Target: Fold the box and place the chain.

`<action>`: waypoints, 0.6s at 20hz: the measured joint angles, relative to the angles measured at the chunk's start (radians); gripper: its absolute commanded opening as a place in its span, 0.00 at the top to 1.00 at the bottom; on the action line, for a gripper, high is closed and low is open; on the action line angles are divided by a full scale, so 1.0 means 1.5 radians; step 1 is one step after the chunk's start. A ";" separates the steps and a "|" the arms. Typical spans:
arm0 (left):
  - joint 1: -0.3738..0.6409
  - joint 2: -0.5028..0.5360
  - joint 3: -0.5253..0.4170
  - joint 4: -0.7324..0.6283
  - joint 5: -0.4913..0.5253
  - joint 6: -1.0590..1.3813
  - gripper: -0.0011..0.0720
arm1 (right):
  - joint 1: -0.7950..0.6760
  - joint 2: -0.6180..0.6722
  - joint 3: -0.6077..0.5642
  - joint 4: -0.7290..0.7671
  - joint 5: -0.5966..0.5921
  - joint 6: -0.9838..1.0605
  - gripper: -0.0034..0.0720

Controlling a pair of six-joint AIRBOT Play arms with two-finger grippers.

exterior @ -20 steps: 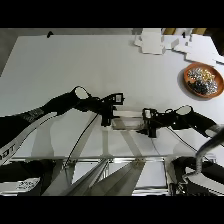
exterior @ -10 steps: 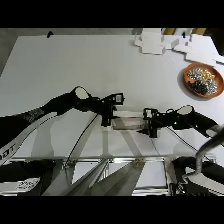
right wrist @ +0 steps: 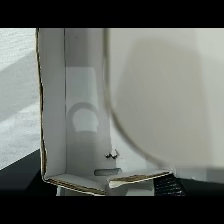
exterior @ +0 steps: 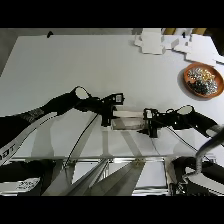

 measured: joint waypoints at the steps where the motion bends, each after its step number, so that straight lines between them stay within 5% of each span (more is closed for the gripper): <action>1: 0.000 0.000 0.000 0.000 0.000 0.000 0.97 | 0.000 0.000 0.000 0.000 0.000 0.000 0.54; 6: 0.000 0.000 0.000 0.000 0.004 0.000 0.97 | 0.000 0.000 0.000 -0.001 0.001 0.000 0.54; 12: 0.005 0.000 0.000 -0.002 0.107 0.001 0.97 | -0.001 0.000 0.001 0.003 -0.011 0.001 0.54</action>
